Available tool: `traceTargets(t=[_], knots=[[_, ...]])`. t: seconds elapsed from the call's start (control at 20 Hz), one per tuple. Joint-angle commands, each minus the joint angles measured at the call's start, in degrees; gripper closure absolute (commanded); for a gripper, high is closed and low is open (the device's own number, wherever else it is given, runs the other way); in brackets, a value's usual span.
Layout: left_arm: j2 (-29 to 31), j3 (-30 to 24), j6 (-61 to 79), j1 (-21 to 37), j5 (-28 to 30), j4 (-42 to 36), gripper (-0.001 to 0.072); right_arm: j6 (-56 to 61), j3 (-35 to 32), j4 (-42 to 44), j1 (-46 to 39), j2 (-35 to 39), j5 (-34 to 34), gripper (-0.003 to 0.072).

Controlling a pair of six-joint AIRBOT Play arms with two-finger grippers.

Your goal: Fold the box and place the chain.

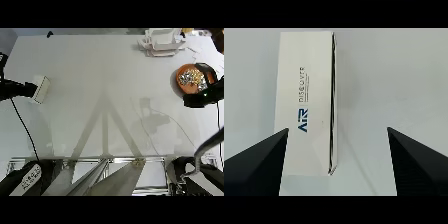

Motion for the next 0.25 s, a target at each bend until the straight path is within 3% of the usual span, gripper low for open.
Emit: traceTargets(t=[0.0,0.2], knots=[[0.17,0.02,-0.17,-1.11,2.91,0.07,0.0011,0.02,0.04,0.00,-0.04,0.04,0.00,0.0663],[-0.98,0.02,-0.20,-1.09,3.41,0.07,0.0011,0.02,0.04,0.00,-0.04,0.04,0.00,0.0663]])
